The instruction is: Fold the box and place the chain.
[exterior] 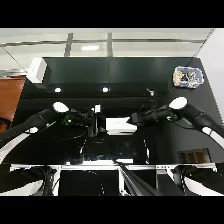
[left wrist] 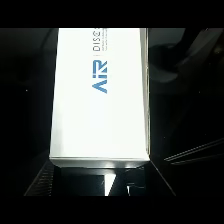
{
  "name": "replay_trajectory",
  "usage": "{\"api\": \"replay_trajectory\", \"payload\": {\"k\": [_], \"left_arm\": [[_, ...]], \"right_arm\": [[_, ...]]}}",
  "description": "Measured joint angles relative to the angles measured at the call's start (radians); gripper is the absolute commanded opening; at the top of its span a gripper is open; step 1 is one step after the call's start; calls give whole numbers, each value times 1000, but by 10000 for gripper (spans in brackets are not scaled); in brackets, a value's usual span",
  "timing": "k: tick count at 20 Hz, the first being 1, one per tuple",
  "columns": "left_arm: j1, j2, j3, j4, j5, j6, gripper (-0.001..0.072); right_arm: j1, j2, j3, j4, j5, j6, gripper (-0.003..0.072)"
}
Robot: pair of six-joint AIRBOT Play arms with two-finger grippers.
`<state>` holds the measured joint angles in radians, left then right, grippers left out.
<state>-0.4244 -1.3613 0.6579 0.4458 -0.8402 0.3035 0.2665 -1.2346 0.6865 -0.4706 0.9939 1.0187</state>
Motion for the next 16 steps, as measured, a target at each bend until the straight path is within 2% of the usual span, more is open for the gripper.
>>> {"api": "replay_trajectory", "payload": {"k": [2,3,4,5,10,13,16], "left_arm": [[6,14,-1,11,3,-1,403],[11,23,-1,26,7,-1,452],[17,32,-1,42,15,-1,626],[24,38,-1,63,22,-1,713],[51,102,0,107,10,-40,708],[54,163,10,104,-10,-59,707],[30,174,45,50,-17,-76,706]], "right_arm": [[-58,49,34,21,88,-27,12],[-98,77,47,12,129,-35,12],[-141,106,58,14,143,-43,12],[-181,132,64,8,173,-47,12],[-339,199,79,-10,243,-54,12],[-372,209,81,-44,262,-53,12],[-385,213,81,-65,267,-47,12]]}}
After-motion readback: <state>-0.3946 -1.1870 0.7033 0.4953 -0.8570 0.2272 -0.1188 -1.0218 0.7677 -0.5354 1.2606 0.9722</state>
